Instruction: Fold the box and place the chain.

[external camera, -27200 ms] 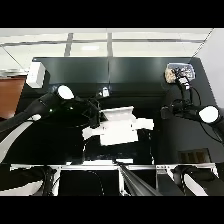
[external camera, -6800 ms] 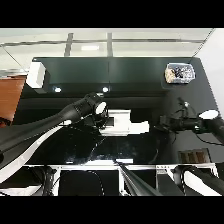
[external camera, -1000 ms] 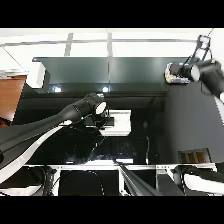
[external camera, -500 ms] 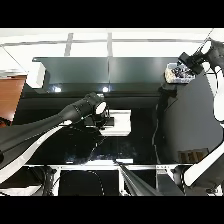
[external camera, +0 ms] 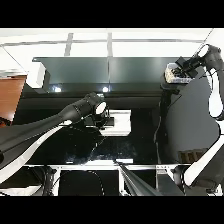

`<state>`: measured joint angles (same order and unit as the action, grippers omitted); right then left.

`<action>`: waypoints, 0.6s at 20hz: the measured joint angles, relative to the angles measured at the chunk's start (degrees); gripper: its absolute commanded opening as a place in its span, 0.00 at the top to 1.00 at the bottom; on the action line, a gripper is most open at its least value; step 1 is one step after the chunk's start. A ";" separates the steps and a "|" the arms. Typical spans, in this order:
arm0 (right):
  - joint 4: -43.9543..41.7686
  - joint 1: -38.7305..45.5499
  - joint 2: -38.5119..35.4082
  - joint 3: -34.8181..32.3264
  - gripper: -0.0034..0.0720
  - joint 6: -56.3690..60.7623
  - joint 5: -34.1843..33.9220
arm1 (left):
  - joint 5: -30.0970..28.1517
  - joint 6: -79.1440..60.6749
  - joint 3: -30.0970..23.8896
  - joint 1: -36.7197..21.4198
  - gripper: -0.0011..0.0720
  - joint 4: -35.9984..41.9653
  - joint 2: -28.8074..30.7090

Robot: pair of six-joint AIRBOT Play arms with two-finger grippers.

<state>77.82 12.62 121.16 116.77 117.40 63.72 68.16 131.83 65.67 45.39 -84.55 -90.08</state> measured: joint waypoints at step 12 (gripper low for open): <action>1.70 -1.14 -24.20 -0.42 0.94 -19.63 11.41 | -0.02 -0.02 0.00 0.00 0.95 -0.02 0.00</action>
